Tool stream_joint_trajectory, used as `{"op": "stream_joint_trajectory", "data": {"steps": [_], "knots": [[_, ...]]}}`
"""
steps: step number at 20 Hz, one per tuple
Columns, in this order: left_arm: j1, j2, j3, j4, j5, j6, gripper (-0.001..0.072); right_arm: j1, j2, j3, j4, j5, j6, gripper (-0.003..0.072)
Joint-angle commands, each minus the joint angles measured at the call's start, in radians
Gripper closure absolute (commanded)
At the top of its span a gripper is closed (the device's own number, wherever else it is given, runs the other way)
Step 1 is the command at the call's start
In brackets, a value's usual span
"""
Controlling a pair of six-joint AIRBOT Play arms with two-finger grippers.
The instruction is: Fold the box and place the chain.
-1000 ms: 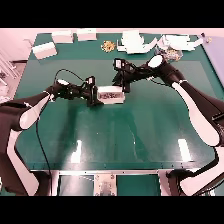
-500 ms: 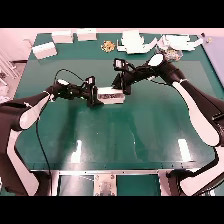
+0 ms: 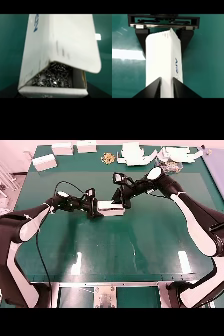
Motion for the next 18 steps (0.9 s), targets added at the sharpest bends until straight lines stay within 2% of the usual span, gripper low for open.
{"op": "stream_joint_trajectory", "data": {"steps": [1,3,5,13,15,18], "knots": [[0.0,0.001,0.0,0.0,0.0,0.0,0.0196,0.0,-0.011,0.002,0.0,-0.002,0.002,0.0492],[0.0,0.001,0.0,0.0,0.0,0.0,0.0197,0.0,-0.011,0.003,0.0,-0.001,0.002,0.0493],[0.0,0.001,0.0,0.0,0.0,0.0,0.0197,0.0,-0.01,0.003,0.0,-0.001,0.002,0.0564],[0.0,0.001,0.0,0.0,0.0,0.0,0.0197,0.0,-0.01,0.003,0.0,-0.008,0.014,0.0566],[0.0,0.001,0.0,0.0,0.0,0.0,0.0197,0.0,-0.01,0.003,-0.008,0.005,0.085,0.0679],[0.0,0.001,0.0,0.0,0.0,0.0,0.0197,0.0,-0.01,0.003,-0.041,0.021,0.123,0.0677]]}}
